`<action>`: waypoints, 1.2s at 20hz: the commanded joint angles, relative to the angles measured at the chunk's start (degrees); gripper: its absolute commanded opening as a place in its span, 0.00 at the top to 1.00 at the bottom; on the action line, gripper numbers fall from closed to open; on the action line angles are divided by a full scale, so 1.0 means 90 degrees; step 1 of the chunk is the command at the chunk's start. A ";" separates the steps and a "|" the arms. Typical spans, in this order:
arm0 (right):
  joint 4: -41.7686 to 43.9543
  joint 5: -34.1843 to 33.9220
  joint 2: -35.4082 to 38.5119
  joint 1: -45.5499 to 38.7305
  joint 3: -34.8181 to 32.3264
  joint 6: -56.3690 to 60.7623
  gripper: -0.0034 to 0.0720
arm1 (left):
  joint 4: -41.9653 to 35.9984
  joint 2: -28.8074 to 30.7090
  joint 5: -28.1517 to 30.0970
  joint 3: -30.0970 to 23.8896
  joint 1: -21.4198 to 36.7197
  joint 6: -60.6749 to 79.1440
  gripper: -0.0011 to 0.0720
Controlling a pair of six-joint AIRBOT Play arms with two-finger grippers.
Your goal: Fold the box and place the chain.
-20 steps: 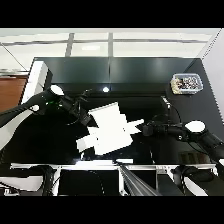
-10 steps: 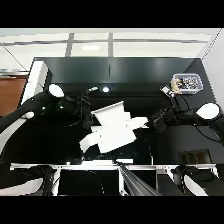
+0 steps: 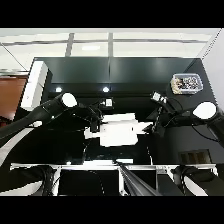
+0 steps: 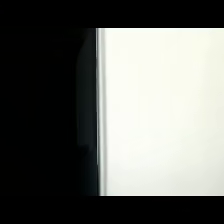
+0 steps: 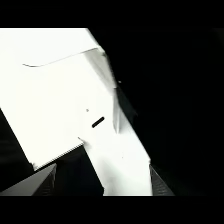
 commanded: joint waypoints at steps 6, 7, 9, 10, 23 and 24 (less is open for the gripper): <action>-0.0058 -0.0937 -0.0012 0.0687 -0.1066 -0.1632 0.00 | 0.0117 -0.0136 0.0204 0.0005 -0.0063 0.0612 0.95; -0.0046 -0.1090 -0.0012 0.0789 -0.1156 -0.1814 0.00 | 0.0124 -0.0141 0.0221 0.0005 -0.0063 0.0612 0.95; -0.0051 -0.1360 -0.0017 0.1022 -0.1253 -0.1938 0.00 | 0.0175 -0.0148 0.0277 0.0005 -0.0063 0.0612 0.95; -0.0049 -0.1469 -0.0036 0.1149 -0.1265 -0.1938 0.00 | 0.0223 -0.0148 0.0274 0.0005 -0.0063 0.0612 0.95; 0.0282 -0.2606 -0.0168 0.2096 -0.0984 -0.2021 0.01 | 0.0236 -0.0148 0.0265 0.0005 -0.0063 0.0605 0.95; 0.0104 -0.2472 -0.0165 0.2023 -0.0855 -0.1943 0.01 | 0.0236 -0.0148 0.0265 0.0005 -0.0063 0.0605 0.95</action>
